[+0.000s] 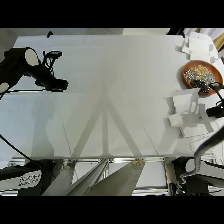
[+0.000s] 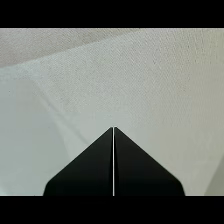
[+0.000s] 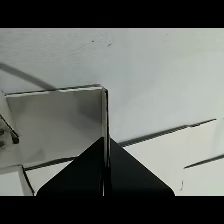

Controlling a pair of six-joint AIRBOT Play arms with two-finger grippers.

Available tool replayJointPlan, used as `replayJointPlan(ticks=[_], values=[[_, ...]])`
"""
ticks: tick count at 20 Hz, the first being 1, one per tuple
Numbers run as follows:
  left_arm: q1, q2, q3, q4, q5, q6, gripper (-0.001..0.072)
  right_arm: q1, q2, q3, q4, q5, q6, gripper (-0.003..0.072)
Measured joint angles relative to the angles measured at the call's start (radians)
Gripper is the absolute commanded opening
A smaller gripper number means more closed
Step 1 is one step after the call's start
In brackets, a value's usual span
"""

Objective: Fold the box and place the chain.

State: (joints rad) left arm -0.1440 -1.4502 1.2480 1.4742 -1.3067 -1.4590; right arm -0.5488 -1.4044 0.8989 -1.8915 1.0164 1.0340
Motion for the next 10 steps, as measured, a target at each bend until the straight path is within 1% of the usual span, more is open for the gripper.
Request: replayJointPlan(ticks=[2,4,8,10], values=[[0.000,0.000,0.000,0.000,0.000,0.000,0.0010,0.050,0.016,0.000,0.014,0.043,-0.027,0.0017],[0.000,0.000,0.000,0.000,0.000,0.000,0.0010,0.108,0.046,0.000,0.063,0.075,-0.041,0.0017],[0.000,0.000,0.000,0.000,0.000,0.000,0.0010,0.230,0.138,-0.014,0.288,0.108,-0.055,0.0016],[0.000,0.000,0.000,0.000,0.000,0.000,0.0010,0.292,0.194,-0.044,0.410,0.112,-0.050,0.0016]])
